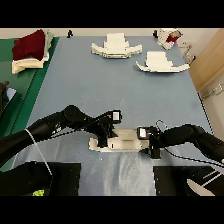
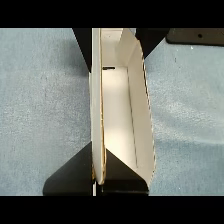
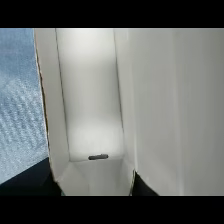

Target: Fold the box.

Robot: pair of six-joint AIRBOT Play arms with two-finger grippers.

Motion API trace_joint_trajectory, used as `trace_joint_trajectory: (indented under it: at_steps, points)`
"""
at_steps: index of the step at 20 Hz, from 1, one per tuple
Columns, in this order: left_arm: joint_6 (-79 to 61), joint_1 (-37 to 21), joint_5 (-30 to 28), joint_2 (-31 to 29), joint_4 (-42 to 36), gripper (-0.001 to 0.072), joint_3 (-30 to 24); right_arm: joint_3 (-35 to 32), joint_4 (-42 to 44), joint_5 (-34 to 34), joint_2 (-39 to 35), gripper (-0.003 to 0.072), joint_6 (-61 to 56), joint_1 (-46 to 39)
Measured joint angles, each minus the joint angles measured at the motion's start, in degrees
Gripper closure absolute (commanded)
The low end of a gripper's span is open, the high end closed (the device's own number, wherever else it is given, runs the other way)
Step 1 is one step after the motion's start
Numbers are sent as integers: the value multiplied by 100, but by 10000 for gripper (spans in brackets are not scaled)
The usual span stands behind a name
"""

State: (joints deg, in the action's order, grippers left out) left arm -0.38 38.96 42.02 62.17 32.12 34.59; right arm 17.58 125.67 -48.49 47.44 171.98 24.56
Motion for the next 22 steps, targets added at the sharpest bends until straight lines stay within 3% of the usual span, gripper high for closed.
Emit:
trace_joint_trajectory:
  at_steps: [19, 21, 22]
  points:
    - [2, 0, 46, 0, -107, 693, 0, 0, 2, 0, 2, 197, 0, 0]
    - [9, 11, 13, 24, -63, 396, -9, -2, 0, 4, 4, 197, -2, 0]
    - [24, -4, 74, 17, -22, 398, -13, -2, 2, 2, 4, 197, -2, 0]
